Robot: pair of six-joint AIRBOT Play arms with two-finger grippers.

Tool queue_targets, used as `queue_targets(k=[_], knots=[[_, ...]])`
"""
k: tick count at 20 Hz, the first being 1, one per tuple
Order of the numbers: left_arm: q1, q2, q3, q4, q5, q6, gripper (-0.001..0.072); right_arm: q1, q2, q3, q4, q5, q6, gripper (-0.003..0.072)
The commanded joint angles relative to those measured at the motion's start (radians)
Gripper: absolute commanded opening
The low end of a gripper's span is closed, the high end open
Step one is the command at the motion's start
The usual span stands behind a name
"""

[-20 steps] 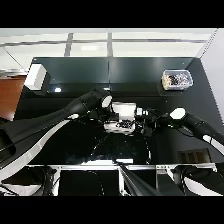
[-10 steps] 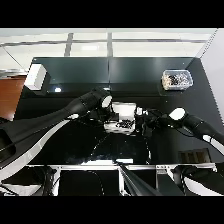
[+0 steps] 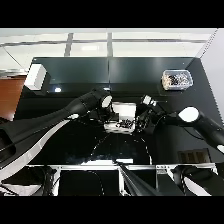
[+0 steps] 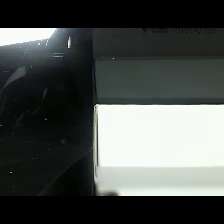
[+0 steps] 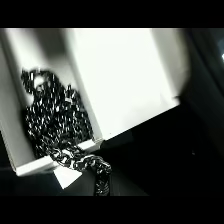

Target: Fold the box and place the chain.

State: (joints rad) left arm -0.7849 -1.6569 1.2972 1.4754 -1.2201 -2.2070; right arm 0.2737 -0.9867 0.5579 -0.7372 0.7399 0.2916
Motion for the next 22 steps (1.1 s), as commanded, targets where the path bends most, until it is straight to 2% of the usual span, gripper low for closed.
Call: queue_targets(k=[1,5,8,13,15,18,20,22], knots=[[0.001,0.000,0.001,0.000,0.001,0.000,0.0027,0.000,0.137,0.054,-0.027,0.119,0.243,0.0014],[0.001,0.000,0.001,0.000,0.000,0.000,0.0027,0.000,0.211,0.180,-0.022,0.229,0.396,0.0015],[0.001,0.000,0.001,0.000,0.000,0.000,0.0027,0.001,0.216,0.291,0.016,0.246,0.451,0.0015],[0.001,0.000,0.001,0.000,0.001,0.000,0.0027,0.000,0.216,0.431,0.179,0.235,0.461,0.0015],[0.001,0.000,0.001,0.000,0.001,0.000,0.0027,0.001,0.214,0.436,0.216,0.219,0.461,0.0015],[0.001,0.000,0.001,0.000,0.000,0.000,0.0027,0.003,0.172,0.413,0.194,0.267,0.533,0.0016],[0.001,0.000,0.001,0.000,0.000,0.000,0.0027,0.003,0.126,0.341,0.193,0.290,0.557,0.0016],[0.001,0.000,0.001,0.000,0.000,0.000,0.0027,0.003,0.079,0.241,0.193,0.250,0.557,0.0017]])
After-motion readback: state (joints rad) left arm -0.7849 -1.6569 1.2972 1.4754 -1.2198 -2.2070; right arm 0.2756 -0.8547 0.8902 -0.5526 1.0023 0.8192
